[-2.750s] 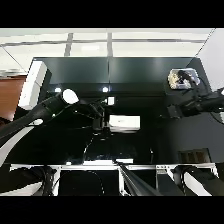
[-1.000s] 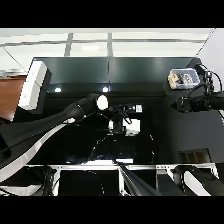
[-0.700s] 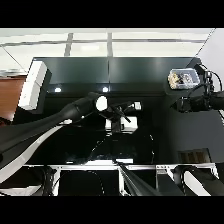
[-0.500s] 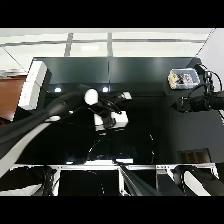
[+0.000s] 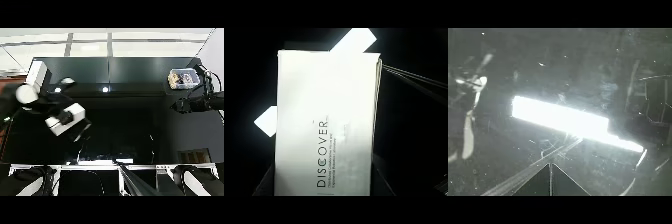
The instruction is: Fold the box and place the chain.
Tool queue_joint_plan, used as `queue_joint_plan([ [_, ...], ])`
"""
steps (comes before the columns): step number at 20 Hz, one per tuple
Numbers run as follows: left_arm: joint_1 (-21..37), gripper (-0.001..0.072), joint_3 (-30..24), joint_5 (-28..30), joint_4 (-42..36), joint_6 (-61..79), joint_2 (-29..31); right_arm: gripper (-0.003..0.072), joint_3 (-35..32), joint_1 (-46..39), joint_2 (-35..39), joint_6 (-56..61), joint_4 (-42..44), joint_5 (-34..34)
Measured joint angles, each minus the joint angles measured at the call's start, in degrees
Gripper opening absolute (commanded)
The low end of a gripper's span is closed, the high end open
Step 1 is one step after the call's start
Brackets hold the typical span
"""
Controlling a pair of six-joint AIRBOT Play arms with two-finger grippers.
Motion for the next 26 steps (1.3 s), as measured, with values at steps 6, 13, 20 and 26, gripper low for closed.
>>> queue_joint_plan([
  [6, 23.1, 0.0324, -8.2, -1.3, 0.8, -0.2, 8.5, 0.0013, 0.0, 0.0, 0.0, 0.0, 1.0, 0.0],
  [13, 44.4, 0.0324, -12.9, 3.0, -2.9, 3.5, 9.4, 0.0013, 0.0, 0.0, 0.0, 0.0, 1.2, -0.5],
  [20, 51.3, 0.0323, -11.7, 12.5, 0.0, 8.0, 5.0, 0.0013, 0.0, 0.0, 0.0, 0.3, 1.4, -1.1],
  [26, 52.1, 0.0323, -10.4, 18.2, -2.5, 10.0, -2.1, 0.0013, 0.0, 0.0, 0.0, 2.0, 1.4, -1.0],
])
